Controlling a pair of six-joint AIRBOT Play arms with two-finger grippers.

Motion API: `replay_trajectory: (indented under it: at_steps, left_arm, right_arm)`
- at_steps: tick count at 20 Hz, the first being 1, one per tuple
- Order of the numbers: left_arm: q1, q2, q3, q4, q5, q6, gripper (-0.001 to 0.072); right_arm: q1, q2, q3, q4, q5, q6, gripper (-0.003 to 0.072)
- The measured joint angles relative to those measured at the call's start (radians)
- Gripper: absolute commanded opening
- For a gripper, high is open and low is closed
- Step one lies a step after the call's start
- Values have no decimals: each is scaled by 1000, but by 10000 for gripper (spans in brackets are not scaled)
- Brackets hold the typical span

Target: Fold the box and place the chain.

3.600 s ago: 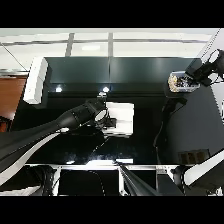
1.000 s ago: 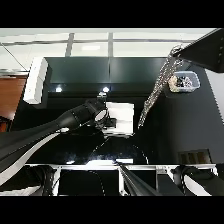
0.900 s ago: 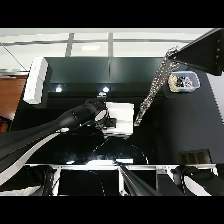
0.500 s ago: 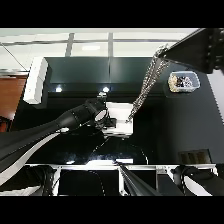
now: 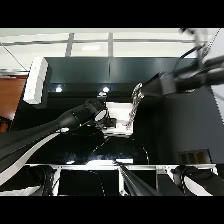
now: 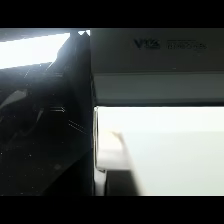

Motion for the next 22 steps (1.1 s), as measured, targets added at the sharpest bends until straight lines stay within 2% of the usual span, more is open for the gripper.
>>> replay_trajectory:
  at_steps: [3, 14, 15, 16, 17, 22]
  left_arm:
    - [0, 0, 0, 0, 0, 0, 28]
    - [0, 0, 0, 0, 0, 0, 28]
    - [0, 0, 0, 0, 0, 0, 28]
    - [0, 0, 0, 0, 0, 0, 29]
    - [0, 0, 0, 0, 0, 0, 28]
    - [0, 0, 0, 0, 2, 0, 29]
  right_arm:
    - [51, -11, -105, -16, -89, -5, 8]
    - [210, -66, -293, -213, -253, 77, 16]
    - [220, -67, -309, -219, -275, 84, 48]
    - [230, -68, -322, -224, -298, 97, 230]
    - [233, -69, -332, -231, -317, 108, 279]
    - [164, -41, -341, -303, -300, 150, 276]
